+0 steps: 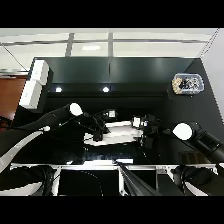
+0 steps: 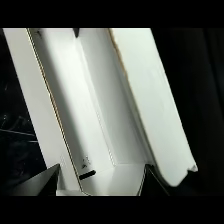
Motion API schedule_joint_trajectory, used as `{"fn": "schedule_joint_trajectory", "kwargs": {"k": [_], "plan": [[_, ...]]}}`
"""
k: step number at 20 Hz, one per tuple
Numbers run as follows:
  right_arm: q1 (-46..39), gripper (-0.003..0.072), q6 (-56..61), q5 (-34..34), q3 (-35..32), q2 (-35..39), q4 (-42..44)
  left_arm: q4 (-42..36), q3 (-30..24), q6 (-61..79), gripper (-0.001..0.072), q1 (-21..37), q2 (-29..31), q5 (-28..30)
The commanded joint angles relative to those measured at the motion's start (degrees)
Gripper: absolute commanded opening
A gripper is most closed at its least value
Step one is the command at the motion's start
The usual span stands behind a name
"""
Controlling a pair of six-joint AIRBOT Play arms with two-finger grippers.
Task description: Fold the box and place the chain.
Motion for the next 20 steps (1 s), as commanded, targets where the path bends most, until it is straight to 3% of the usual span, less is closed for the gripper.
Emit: {"fn": "schedule_joint_trajectory", "kwargs": {"k": [1,7,11,15,20], "plan": [[0.0,0.0625,-0.5,-1.5,0.0,0.0,0.6,0.0,0.0,0.0,0.0024,0.0,0.0,-0.2],[-2.5,0.0625,-0.5,-0.8,0.0,0.0,0.6,0.0,0.0,0.0,0.0024,0.0,0.0,-0.2],[-2.4,0.0625,-4.0,5.3,0.0,0.0,5.2,0.3,0.0,0.1,0.0024,0.0,0.7,0.4],[-2.6,0.0625,-7.9,1.7,-0.1,-0.3,6.6,2.1,0.0,0.1,0.0024,0.0,0.9,0.9],[-2.6,0.0625,-11.7,5.0,-0.6,-2.1,12.2,4.7,0.0,0.0,0.0023,0.0,0.9,2.4]]}}
